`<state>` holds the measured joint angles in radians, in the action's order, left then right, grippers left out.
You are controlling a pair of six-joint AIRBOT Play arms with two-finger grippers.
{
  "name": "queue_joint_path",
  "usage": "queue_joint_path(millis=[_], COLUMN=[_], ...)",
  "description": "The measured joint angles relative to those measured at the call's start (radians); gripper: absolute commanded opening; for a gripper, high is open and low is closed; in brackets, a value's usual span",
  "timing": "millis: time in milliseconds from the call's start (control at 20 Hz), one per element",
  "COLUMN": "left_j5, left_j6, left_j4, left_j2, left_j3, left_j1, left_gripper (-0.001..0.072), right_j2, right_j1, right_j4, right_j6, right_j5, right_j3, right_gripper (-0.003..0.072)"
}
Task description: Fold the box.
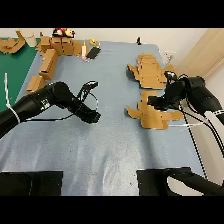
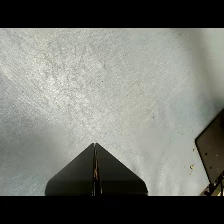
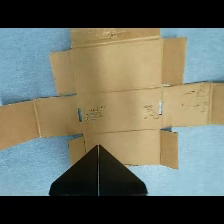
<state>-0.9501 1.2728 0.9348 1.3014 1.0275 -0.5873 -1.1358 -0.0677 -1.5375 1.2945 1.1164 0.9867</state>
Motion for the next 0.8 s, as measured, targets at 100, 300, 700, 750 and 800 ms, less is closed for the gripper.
queue_joint_path(millis=[100,300,700,750,800], left_j5=[0.0,0.0,0.0,0.0,0.0], left_j6=[0.0,0.0,0.0,0.0,0.0], left_j4=[0.0,0.0,0.0,0.0,0.0], left_j2=[0.0,0.0,0.0,0.0,0.0], left_j3=[0.0,0.0,0.0,0.0,0.0], left_j1=[0.0,0.0,0.0,0.0,0.0], left_gripper=[0.0012,0.0012,0.0012,0.0012,0.0012], right_j2=[0.0,0.0,-0.04,-0.056,-0.074], right_j1=[0.0,0.0,0.047,0.075,0.114], right_j4=[0.0,0.0,0.18,0.202,0.219], right_j6=[0.0,0.0,0.024,0.042,0.064], right_j5=[0.0,-0.002,0.022,0.027,0.033], right_j3=[0.0,0.0,0.051,0.074,0.101], right_gripper=[0.0005,0.0005,0.0383,0.0408,0.0408])
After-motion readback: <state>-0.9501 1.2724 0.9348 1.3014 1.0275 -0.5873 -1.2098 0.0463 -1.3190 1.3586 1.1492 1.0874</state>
